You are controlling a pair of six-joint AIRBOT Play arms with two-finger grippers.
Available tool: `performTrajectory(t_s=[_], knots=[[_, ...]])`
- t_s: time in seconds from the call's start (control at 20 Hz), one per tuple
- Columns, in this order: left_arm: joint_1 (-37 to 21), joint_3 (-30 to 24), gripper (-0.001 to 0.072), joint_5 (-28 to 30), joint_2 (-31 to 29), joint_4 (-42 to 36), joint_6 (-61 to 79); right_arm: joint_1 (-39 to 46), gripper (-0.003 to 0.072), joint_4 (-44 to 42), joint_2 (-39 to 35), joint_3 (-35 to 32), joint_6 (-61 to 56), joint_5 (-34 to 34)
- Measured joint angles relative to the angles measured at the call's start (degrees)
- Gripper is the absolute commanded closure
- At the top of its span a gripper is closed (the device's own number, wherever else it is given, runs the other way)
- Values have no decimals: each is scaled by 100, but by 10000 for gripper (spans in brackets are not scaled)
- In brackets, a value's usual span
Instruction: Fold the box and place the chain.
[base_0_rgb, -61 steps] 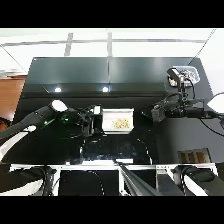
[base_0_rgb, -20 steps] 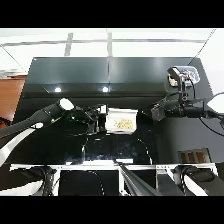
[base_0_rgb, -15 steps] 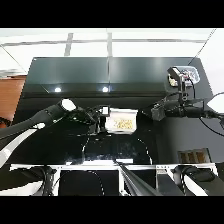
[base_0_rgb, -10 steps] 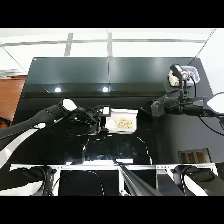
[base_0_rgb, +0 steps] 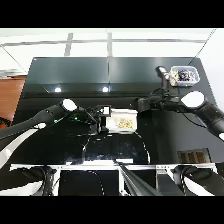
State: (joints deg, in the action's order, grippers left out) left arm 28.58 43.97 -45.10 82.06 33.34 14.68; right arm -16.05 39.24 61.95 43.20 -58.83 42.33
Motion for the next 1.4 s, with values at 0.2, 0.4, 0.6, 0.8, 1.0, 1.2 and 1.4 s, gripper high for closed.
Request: performTrajectory(t_s=[0.2,0.4,0.6,0.8,1.0,1.2,1.4], knots=[[0,0,353,0,2,0,0,-278,1,105,155,63,1419,326],[0,0,353,2,2,0,0,-361,1,168,197,118,2833,848],[0,0,353,2,0,0,0,-393,2,192,216,133,3821,1209],[0,0,352,2,0,0,0,-400,40,201,260,114,4341,1327],[0,0,353,2,2,0,0,-407,40,205,334,-4,4564,1355],[0,0,353,2,2,0,-2,-407,277,195,361,-61,4649,1322],[0,0,353,9,2,0,-2,-407,390,190,365,-76,4656,1309]])
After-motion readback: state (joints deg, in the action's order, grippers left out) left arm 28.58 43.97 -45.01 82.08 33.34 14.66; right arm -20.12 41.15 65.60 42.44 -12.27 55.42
